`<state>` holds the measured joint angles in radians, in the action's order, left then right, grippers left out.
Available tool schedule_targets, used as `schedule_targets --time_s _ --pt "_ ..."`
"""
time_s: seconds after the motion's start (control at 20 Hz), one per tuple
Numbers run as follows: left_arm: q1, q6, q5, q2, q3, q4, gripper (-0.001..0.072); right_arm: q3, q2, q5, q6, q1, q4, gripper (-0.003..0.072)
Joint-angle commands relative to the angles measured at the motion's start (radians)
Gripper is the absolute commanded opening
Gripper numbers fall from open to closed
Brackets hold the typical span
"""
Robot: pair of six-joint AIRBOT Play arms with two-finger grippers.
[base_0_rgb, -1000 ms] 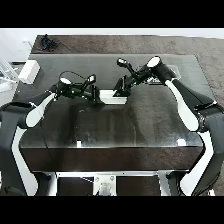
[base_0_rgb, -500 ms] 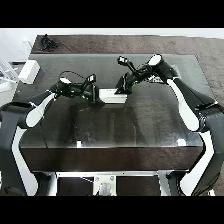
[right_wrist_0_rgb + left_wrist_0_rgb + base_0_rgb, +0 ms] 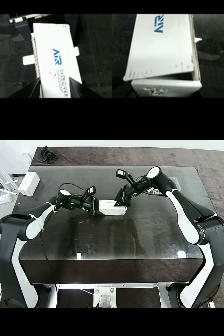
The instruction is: Fold the box and place the chain.
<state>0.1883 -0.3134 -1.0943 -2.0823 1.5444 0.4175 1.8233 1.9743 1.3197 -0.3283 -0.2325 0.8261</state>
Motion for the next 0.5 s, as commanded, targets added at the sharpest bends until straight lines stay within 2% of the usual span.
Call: schedule_targets --time_s 0.0,0.45 --pt "0.000 0.002 0.005 0.001 0.000 0.002 0.0355 -0.001 0.001 -0.004 -0.007 -0.019 0.047 0.0384" --pt "0.000 0.002 0.005 0.001 0.000 0.002 0.0355 -0.031 -0.005 0.016 0.004 -0.018 0.026 0.0386"
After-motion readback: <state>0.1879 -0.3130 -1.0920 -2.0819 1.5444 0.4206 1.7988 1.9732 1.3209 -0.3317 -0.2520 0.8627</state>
